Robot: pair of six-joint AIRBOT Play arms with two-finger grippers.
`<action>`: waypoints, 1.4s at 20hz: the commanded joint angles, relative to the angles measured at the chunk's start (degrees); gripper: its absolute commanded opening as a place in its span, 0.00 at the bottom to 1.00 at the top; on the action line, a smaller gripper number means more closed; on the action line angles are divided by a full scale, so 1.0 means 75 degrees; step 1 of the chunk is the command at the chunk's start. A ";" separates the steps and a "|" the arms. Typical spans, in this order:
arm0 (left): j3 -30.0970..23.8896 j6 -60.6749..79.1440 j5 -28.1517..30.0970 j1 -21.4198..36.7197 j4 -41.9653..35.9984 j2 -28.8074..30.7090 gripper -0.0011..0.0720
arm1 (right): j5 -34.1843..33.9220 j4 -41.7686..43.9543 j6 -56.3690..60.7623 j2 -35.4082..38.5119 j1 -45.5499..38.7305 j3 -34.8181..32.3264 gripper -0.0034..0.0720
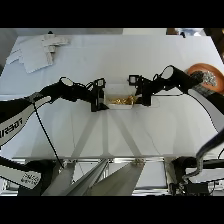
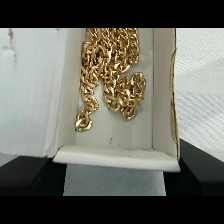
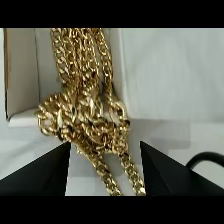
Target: Fold the box and place the chain.
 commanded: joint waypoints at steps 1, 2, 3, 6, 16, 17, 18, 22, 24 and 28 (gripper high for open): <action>0.0006 0.0000 0.0003 0.0000 0.0000 -0.0006 0.39 | 0.0015 0.0216 -0.0233 -0.0050 0.0044 -0.0003 0.64; 0.0006 0.0000 0.0003 0.0000 0.0000 -0.0006 0.39 | 0.0017 0.0306 -0.0280 -0.0050 0.0044 -0.0003 0.63; 0.0006 0.0000 0.0003 0.0000 0.0000 -0.0006 0.39 | 0.0017 0.0356 -0.0405 -0.0050 0.0044 -0.0003 0.58; 0.0006 0.0000 0.0003 0.0000 0.0000 -0.0006 0.39 | -0.0017 0.0265 -0.0408 -0.0050 0.0044 -0.0003 0.23; 0.0006 0.0000 0.0003 0.0000 0.0000 -0.0006 0.39 | 0.0256 -0.0458 0.0102 0.0644 0.0041 0.0000 0.06; 0.0006 0.0000 0.0003 0.0000 0.0000 -0.0006 0.39 | 0.0268 -0.0455 0.0274 0.0833 0.0041 0.0000 0.06; 0.0006 0.0000 0.0003 0.0000 0.0000 -0.0006 0.39 | 0.0274 -0.0449 0.0530 0.1032 0.0044 0.0000 0.06; 0.0006 0.0000 0.0003 0.0000 0.0000 -0.0006 0.39 | 0.0280 -0.0382 0.1154 0.1953 0.0146 0.0000 0.06; 0.0006 0.0000 0.0003 0.0000 0.0000 -0.0006 0.39 | 0.0265 -0.0332 0.1154 0.2355 0.0350 0.0000 0.06; 0.0006 0.0000 0.0003 0.0000 0.0000 -0.0006 0.39 | 0.0219 0.0522 0.1297 0.2713 0.1029 0.0006 0.06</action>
